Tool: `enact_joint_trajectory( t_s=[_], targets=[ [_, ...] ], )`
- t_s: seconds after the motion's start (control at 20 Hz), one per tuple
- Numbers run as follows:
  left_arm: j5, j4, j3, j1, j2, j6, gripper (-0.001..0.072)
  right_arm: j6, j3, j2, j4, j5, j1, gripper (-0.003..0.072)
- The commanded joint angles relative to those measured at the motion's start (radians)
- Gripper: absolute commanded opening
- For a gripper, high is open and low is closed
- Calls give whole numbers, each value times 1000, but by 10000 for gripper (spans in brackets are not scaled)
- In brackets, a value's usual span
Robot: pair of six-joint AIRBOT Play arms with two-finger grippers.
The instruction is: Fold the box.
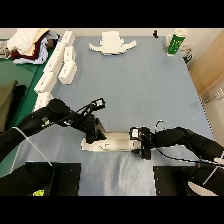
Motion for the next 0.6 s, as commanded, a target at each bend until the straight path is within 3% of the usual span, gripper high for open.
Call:
enact_joint_trajectory(
  t_s=[0.0, 0.1, 0.15, 0.3, 0.4, 0.55],
  targets=[
    [-194, 202, 15, 32, 110, -492, 13, 0, -1, 0, 0, 0, 0, 517],
    [-227, 160, 15, -1, 132, -676, 13, 0, -1, 0, 0, 0, 0, 517],
    [-193, 106, 16, -40, 130, -738, 13, 0, -1, 0, 0, 0, 0, 517],
    [69, -44, 23, -179, 94, -763, 14, 0, -1, 0, 0, 1, 0, 517],
    [226, -100, 45, -195, 36, -770, 13, 0, -1, 0, 0, 0, 0, 517],
    [280, -171, 83, -137, -80, -771, 13, 0, -1, 0, 0, 0, 0, 517]
  ],
)
